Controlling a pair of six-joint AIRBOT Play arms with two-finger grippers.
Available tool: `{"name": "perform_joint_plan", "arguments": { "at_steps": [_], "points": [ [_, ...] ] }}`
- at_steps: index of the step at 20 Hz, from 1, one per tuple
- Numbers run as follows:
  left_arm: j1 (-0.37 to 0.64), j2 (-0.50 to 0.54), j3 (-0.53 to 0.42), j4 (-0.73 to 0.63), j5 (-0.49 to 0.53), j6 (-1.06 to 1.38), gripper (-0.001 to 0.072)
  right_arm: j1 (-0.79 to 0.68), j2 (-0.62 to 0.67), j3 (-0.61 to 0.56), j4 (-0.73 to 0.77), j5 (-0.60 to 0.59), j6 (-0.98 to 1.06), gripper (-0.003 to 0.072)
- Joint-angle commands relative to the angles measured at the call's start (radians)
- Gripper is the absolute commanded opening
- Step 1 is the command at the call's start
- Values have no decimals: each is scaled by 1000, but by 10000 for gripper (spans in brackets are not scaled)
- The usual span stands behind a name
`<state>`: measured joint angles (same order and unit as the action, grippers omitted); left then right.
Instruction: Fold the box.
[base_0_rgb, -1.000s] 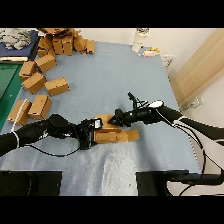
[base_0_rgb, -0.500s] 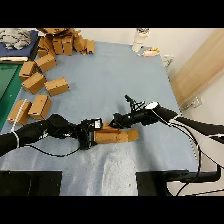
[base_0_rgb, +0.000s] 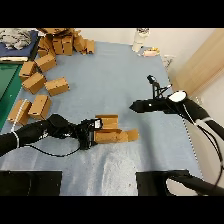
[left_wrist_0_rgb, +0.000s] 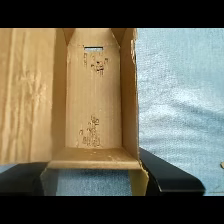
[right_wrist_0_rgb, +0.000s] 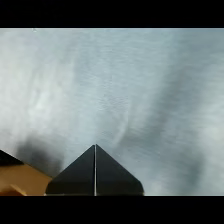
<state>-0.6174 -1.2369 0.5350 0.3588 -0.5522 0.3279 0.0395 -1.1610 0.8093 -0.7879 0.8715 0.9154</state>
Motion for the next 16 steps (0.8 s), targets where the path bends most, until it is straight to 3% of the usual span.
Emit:
{"name": "perform_joint_plan", "arguments": {
  "at_steps": [1, 4, 5, 7, 9, 12, 16],
  "points": [
    [0, 0, 0, 0, 0, 1, 463, 22, 179, -66, -240, -8, -94, 4],
    [0, 1, 0, 0, 0, 1, 462, 134, 403, -237, -317, 9, -226, 6],
    [1, 1, 0, 0, 0, 0, 463, 167, 468, -296, -319, 37, -280, 74],
    [0, 1, 0, 0, 0, 1, 463, 212, 540, -383, -307, 35, -288, 373],
    [1, 1, 0, 0, 2, 1, 463, 245, 552, -433, -280, 37, -293, 537],
    [0, 1, 0, 0, 0, 1, 463, 302, 538, -440, -278, 6, -405, 590],
    [1, 0, 0, 0, 0, 1, 463, 363, 439, -439, -259, -147, -526, 665]
  ]
}}
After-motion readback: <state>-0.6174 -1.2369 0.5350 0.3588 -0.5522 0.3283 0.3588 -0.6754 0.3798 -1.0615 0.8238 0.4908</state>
